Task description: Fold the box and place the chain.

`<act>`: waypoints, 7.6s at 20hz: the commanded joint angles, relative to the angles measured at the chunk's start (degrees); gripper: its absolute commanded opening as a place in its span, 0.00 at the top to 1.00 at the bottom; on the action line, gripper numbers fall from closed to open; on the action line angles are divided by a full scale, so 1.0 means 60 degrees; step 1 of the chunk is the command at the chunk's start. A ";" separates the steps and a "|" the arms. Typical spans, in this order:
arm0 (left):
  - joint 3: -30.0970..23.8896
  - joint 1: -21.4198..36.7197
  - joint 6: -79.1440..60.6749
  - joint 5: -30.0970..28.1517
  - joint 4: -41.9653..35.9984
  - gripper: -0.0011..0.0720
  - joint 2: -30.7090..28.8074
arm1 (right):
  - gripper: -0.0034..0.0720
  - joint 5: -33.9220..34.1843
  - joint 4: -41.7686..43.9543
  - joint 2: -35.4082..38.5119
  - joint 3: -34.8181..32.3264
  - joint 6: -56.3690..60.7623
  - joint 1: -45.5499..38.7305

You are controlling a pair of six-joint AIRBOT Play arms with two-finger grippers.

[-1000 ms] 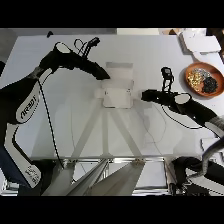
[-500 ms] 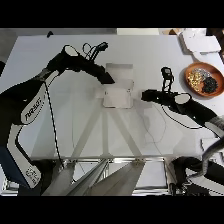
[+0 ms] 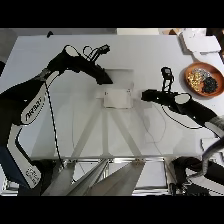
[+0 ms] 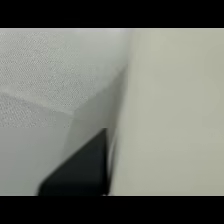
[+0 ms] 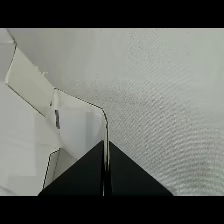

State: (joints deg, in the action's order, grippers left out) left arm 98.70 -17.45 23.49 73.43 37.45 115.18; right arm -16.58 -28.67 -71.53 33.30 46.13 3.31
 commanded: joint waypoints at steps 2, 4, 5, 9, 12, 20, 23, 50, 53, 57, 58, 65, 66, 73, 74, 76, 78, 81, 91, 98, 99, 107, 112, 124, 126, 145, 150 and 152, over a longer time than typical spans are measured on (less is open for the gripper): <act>0.0007 0.0000 -0.0302 0.0244 0.0018 0.98 0.0007 | 0.94 -0.0015 0.0004 0.0004 -0.0007 0.0011 0.0011; 0.0007 0.0000 -0.0455 0.0382 0.0018 0.98 0.0007 | 0.94 -0.0015 0.0004 0.0004 -0.0007 0.0011 0.0011; 0.0007 0.0000 -0.0455 0.0375 0.0018 0.98 0.0007 | 0.94 -0.0015 0.0004 0.0004 -0.0007 0.0011 0.0011; 0.0007 -0.0007 -0.0419 0.0379 -0.0040 0.97 0.0004 | 0.94 -0.0015 0.0004 0.0007 -0.0007 0.0011 0.0011; 0.0007 -0.0004 -0.0415 0.0386 -0.0120 0.97 0.0000 | 0.94 -0.0015 0.0004 0.0004 -0.0007 0.0011 0.0011; 0.0007 -0.0007 -0.0419 0.0382 -0.0113 0.97 0.0000 | 0.94 -0.0011 0.0004 0.0004 -0.0007 0.0011 0.0011; 0.0007 -0.0007 -0.0419 0.0379 -0.0087 0.97 0.0000 | 0.94 0.0033 -0.0004 0.0004 -0.0007 0.0007 0.0011; -0.5497 0.0215 -0.2131 -0.1253 -0.0066 0.98 -0.4728 | 0.43 -0.3763 -0.2364 0.4838 -0.0007 0.0346 -0.4324; -0.5497 0.0055 -0.4277 -0.1494 -0.0357 0.98 -0.4182 | 0.43 -0.3912 -0.2371 0.4838 -0.0004 0.0346 -0.4324; -0.5497 -0.0025 -0.4805 -0.1588 -0.0951 0.98 -0.3410 | 0.43 -0.3905 -0.2375 0.4834 -0.0007 0.0342 -0.4324; -0.5497 -0.0025 -0.4805 -0.1716 -0.1013 0.98 -0.3268 | 0.43 -0.3898 -0.2371 0.4834 -0.0004 0.0342 -0.4324; -0.5497 -0.0025 -0.4969 -0.2710 -0.1016 0.98 -0.3016 | 0.43 -0.3887 -0.2371 0.4834 -0.0007 0.0342 -0.4324; -0.5497 -0.0025 -0.5246 -0.2586 -0.1016 0.98 -0.3016 | 0.43 -0.3883 -0.2371 0.4834 -0.0007 0.0342 -0.4324; -0.5497 -0.0022 -0.5461 -0.1344 -0.1027 0.98 -0.3020 | 0.43 -0.3883 -0.2371 0.4834 -0.0004 0.0342 -0.4324; -0.5497 -0.0022 -0.5475 -0.1348 -0.1031 0.98 -0.3020 | 0.43 -0.3883 -0.2371 0.4834 -0.0007 0.0342 -0.4324; -0.5497 -0.0022 -0.5952 -0.1348 -0.1035 0.98 -0.3016 | 0.43 -0.3887 -0.2371 0.4834 -0.0007 0.0342 -0.4324; -0.5497 -0.0025 -0.6641 -0.1366 -0.1239 0.98 -0.2987 | 0.43 -0.3883 -0.2371 0.4834 -0.0004 0.0342 -0.4324; -0.5497 -0.0025 -0.6812 -0.1377 -0.1406 0.98 -0.2750 | 0.43 -0.3887 -0.2371 0.4834 -0.0007 0.0342 -0.4324; -0.5497 -0.0025 -0.6663 -0.1417 -0.1311 0.97 -0.2539 | 0.43 -0.3883 -0.2368 0.4834 -0.0004 0.0342 -0.4320; -0.5497 -0.0025 -0.6663 -0.1410 -0.1311 0.97 -0.2539 | 0.43 -0.4564 -0.0991 0.4838 0.0000 0.0142 -0.4320; -0.5497 -0.0025 -0.6663 -0.1410 -0.1311 0.97 -0.2543 | 0.43 -0.5293 -0.0663 0.4838 0.0022 -0.0244 -0.4320; -0.5497 -0.0025 -0.6663 -0.1410 -0.1311 0.97 -0.2543 | 0.05 -0.9610 -0.0648 0.4838 0.0146 -0.2871 -0.3257; -0.5497 -0.0025 -0.6663 -0.1410 -0.1311 0.97 -0.2543 | 0.04 -0.8739 -0.2991 0.4838 0.0146 -0.4331 -0.1096; -0.5497 -0.0025 -0.6663 -0.1406 -0.1315 0.97 -0.2543 | 0.04 -0.4841 -0.3348 0.3530 -0.0463 -0.7945 0.1362; -0.5497 -0.0022 -0.6663 -0.1410 -0.1311 0.97 -0.2543 | 0.04 -0.4776 -0.2583 0.2798 -0.0696 -0.9890 0.1359; -0.5497 -0.0025 -0.6663 -0.1406 -0.1348 0.97 -0.2543 | 0.04 -0.2597 -0.1053 0.0637 -0.0845 -0.9763 0.1293; -0.5497 -0.0025 -0.6663 -0.1406 -0.1351 0.97 -0.2543 | 0.04 -0.2801 0.0084 0.0637 -0.1173 -1.0411 0.1304; -0.5497 -0.0025 -0.6663 -0.1406 -0.1348 0.97 -0.2543 | 0.04 -0.2801 0.0120 0.0637 -0.1264 -1.0546 0.1402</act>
State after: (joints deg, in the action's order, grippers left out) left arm 65.73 -17.58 -16.47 65.01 29.34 99.90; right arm -33.15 -30.30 -67.53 26.57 -15.27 11.31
